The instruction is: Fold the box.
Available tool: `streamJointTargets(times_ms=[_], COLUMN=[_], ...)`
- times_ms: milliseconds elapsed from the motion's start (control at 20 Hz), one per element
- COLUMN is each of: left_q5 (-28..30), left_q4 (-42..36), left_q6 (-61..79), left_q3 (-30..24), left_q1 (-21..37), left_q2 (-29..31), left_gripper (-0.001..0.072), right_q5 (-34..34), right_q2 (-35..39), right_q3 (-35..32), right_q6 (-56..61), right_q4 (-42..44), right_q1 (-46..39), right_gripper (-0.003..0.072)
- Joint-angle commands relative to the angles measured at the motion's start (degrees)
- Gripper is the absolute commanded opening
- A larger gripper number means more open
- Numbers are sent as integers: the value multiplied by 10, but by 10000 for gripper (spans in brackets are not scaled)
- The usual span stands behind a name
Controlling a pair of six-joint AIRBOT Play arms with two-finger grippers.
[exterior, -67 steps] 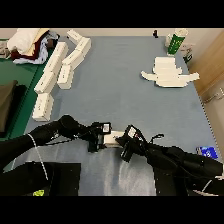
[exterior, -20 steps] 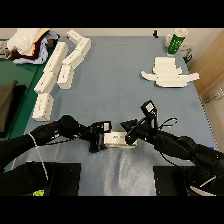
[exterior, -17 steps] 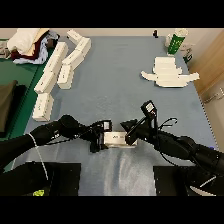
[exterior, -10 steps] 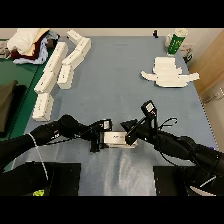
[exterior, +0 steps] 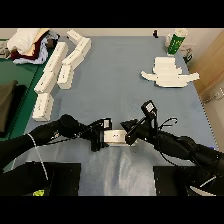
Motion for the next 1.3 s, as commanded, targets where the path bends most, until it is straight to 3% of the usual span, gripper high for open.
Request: streamJointTargets(times_ms=[0,150,300,400,700,900,1250], left_q5=[52,63,40,37,47,91,105], left_q4=[81,220,411,488,504,503,505], left_q6=[-149,-374,-680,-813,-878,-878,-877], left_q3=[1,1,20,32,47,90,180], left_q1=[12,64,159,229,373,373,373], left_q2=[29,87,139,145,77,9,-108], left_gripper=[403,403,403,403,403,403,403], right_q5=[3,5,5,-5,-23,-25,-32], right_q2=[1,4,4,4,3,2,0], right_q3=[0,10,34,47,50,50,50], right_q6=[18,30,29,29,28,28,28], right_q4=[0,0,0,-11,-26,-26,-26], right_q1=[-20,-68,-114,-132,-139,-139,-139], right_gripper=[6,6,6,6,6,6,6])
